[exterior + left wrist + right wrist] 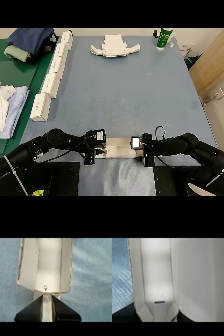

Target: Fold the box.

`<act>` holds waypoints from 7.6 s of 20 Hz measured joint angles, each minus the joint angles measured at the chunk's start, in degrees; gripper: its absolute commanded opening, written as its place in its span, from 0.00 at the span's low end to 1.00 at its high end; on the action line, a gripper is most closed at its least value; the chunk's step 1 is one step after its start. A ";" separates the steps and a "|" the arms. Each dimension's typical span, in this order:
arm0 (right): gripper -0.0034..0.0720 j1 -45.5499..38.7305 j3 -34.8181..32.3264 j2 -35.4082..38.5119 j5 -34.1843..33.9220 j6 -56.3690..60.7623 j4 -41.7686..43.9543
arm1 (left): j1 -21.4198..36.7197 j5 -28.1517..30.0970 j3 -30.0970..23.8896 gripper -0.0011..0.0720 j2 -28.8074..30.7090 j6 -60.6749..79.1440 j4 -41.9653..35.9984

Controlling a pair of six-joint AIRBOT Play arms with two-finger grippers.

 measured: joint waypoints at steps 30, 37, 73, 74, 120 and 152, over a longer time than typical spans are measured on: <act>0.61 -0.02 0.00 0.00 -0.02 0.02 -0.02 | -6.88 7.48 0.85 0.07 -3.67 -3.19 -3.56; 0.61 -0.02 0.00 0.00 -0.02 0.02 0.00 | -6.71 -1.07 5.07 0.03 5.31 -40.79 25.88; 0.61 -0.02 -0.02 0.00 -0.02 0.02 0.00 | -6.71 -7.32 5.88 0.03 6.23 -110.81 30.51; 0.61 -0.02 0.00 0.00 -0.02 0.02 0.00 | -6.71 -7.26 6.34 0.03 6.23 -110.09 30.08; 0.61 -0.02 -0.02 0.00 0.00 0.00 0.00 | -25.16 -13.99 22.75 0.56 -9.05 -137.39 51.41; 0.61 -0.02 0.00 -0.02 -0.02 0.02 -0.02 | -29.05 -23.45 35.41 0.40 -26.69 -148.28 54.45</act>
